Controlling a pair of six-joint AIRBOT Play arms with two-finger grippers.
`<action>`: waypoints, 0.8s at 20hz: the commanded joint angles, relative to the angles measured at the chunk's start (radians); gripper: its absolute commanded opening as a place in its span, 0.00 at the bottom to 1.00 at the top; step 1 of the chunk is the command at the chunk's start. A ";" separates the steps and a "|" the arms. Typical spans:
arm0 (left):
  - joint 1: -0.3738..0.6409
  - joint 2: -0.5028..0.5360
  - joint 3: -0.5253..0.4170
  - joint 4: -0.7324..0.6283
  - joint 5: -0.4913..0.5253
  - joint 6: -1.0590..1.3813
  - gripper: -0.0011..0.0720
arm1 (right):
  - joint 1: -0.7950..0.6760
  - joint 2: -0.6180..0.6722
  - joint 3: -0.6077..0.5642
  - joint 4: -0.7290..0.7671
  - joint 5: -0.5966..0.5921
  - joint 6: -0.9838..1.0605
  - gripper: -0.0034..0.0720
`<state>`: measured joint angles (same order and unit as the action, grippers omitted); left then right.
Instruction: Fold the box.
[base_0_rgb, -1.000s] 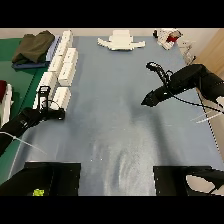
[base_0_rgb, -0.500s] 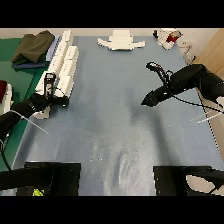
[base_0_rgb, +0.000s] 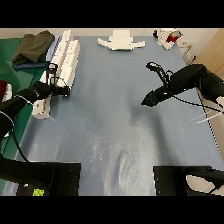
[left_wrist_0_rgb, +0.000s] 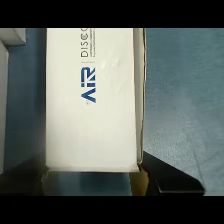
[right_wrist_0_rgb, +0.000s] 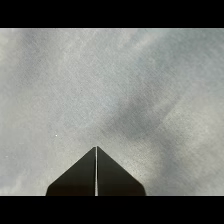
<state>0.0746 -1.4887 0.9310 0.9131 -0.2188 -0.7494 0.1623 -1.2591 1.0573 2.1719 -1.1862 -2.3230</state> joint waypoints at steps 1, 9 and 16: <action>0.000 -0.058 0.085 0.000 -0.002 -0.011 0.73 | 0.000 -0.001 0.001 0.000 0.000 0.000 0.05; 0.004 -0.160 0.193 0.005 -0.025 -0.011 0.73 | 0.000 -0.001 0.001 0.000 0.000 0.000 0.05; 0.029 -0.177 0.195 0.012 -0.055 -0.010 0.73 | 0.000 -0.001 0.001 0.000 0.000 0.000 0.05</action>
<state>0.0925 -1.6592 1.1233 0.9188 -0.2607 -0.7601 0.1623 -1.2591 1.0573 2.1719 -1.1866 -2.3230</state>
